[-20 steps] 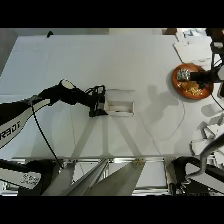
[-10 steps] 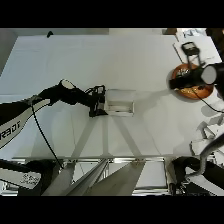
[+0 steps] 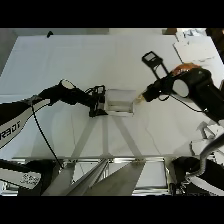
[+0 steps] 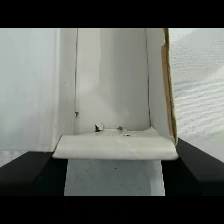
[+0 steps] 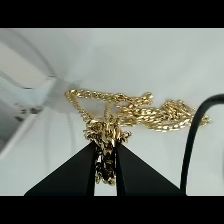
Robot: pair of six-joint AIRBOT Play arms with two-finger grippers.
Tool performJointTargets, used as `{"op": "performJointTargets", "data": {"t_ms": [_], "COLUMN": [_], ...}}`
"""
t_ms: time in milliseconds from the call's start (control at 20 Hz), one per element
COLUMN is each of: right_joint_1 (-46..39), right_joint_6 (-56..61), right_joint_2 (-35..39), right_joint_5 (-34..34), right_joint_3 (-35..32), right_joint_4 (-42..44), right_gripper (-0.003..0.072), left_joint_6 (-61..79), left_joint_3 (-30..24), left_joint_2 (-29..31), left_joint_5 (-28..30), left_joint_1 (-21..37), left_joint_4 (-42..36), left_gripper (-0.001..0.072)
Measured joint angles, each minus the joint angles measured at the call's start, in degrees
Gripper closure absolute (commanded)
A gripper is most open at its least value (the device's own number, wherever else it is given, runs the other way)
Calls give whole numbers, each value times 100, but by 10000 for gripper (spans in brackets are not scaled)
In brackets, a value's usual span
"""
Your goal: Fold the box and place the chain.
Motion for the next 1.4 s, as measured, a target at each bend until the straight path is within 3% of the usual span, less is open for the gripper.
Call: {"op": "performJointTargets", "data": {"t_ms": [450,800,900,1150,1400], "right_joint_1": [1207,1467,1480,1488,1488], "right_joint_6": [2,153,177,173,131], "right_joint_2": [-68,-789,-1019,-1058,-308], "right_joint_5": [-811,-1381,-1425,-1469,-1143], "right_joint_3": [-2,-2,-2,35,59], "right_joint_4": [514,798,850,876,286], "right_gripper": [679,670,418,411,411], "left_joint_6": [2,2,2,2,2], "left_joint_3": [2,0,2,2,2], "left_joint_2": [0,0,0,0,0], "left_joint_5": [0,0,0,0,0], "left_joint_1": [0,0,0,0,0], "left_joint_4": [0,0,0,-2,-2], "left_gripper": [453,453,453,453,453]}}
